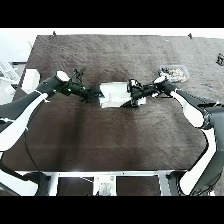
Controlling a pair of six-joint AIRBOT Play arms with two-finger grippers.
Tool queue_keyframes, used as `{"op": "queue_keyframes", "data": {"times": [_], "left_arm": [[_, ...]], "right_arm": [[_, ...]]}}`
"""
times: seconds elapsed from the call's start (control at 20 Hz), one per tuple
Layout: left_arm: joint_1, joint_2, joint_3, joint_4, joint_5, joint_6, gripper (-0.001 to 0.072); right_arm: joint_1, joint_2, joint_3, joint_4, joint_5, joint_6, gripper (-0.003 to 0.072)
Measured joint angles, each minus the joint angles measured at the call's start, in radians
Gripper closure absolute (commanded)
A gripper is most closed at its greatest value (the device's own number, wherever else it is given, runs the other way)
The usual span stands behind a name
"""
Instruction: Fold the box and place the chain.
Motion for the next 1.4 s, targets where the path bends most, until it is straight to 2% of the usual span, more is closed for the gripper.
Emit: {"op": "queue_keyframes", "data": {"times": [1.1, 1.2, 1.4], "left_arm": [[-0.106, -0.003, 0.068, 0.274, 0.070, -0.209, 0.0228], [-0.117, -0.018, 0.097, 0.308, 0.066, -0.231, 0.0228], [-0.135, -0.080, 0.207, 0.381, -0.023, -0.286, 0.0228]], "right_arm": [[0.000, 0.000, 0.000, 0.000, 0.000, 0.000, 0.0099], [0.000, 0.000, 0.000, 0.000, 0.000, 0.000, 0.0099], [0.000, 0.000, 0.000, 0.000, 0.000, 0.000, 0.0099]]}}
